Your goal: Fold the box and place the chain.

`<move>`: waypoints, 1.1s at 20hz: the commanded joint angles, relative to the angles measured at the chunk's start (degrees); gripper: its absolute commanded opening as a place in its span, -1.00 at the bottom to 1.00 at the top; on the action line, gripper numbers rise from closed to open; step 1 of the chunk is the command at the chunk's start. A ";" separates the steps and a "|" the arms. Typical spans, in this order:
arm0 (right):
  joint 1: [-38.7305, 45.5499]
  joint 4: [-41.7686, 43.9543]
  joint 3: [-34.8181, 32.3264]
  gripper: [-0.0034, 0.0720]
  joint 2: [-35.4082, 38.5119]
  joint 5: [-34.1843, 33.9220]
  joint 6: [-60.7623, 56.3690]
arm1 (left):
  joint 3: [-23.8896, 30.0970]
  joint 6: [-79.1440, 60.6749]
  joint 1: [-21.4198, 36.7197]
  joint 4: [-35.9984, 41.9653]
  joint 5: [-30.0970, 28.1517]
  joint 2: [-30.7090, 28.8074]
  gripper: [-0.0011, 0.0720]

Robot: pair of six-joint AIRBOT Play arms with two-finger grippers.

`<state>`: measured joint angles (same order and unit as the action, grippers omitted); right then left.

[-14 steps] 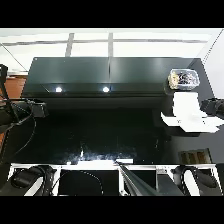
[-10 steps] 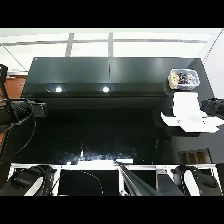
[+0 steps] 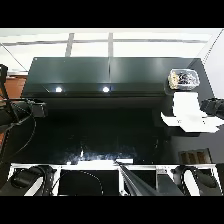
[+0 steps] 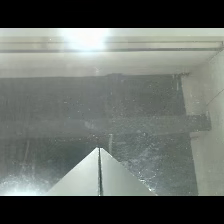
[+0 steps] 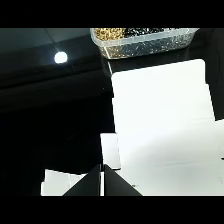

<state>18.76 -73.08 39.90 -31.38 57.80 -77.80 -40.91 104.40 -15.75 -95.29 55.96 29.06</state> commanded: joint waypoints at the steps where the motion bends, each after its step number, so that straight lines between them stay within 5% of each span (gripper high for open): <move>1: 0.02 0.00 -0.02 -0.82 0.04 0.00 0.00 | 0.02 -0.02 -0.02 -0.02 -0.02 0.02 -0.89; 7: -1.40 0.02 -0.02 -0.82 -0.15 -0.76 0.00 | 0.02 -0.02 -0.02 -0.02 -0.02 0.02 -0.89; 12: -1.40 3.96 -0.02 -0.81 -0.17 -9.73 -0.02 | 0.02 -0.02 -0.02 -0.02 -0.02 0.02 -0.89; 13: -1.40 4.17 -0.02 -0.35 -0.33 -11.28 -0.04 | 0.02 0.00 -0.02 0.00 -0.15 0.02 -0.89; 14: -1.38 3.67 -0.04 0.86 -0.83 -12.66 -1.03 | 0.02 0.00 -0.02 0.00 -1.05 0.07 -0.89; 15: -1.33 1.60 -0.04 1.00 -1.55 -13.33 -3.63 | 0.02 -0.02 -0.02 -0.02 -2.14 0.07 -0.89; 19: 4.76 -17.49 0.07 1.00 -8.26 -13.81 -21.46 | 0.02 -0.02 0.11 0.00 -14.58 0.07 -0.89; 22: 16.83 -18.73 2.80 1.00 -17.09 -14.58 -22.95 | 0.02 -0.04 0.11 -0.07 -21.22 0.07 -0.89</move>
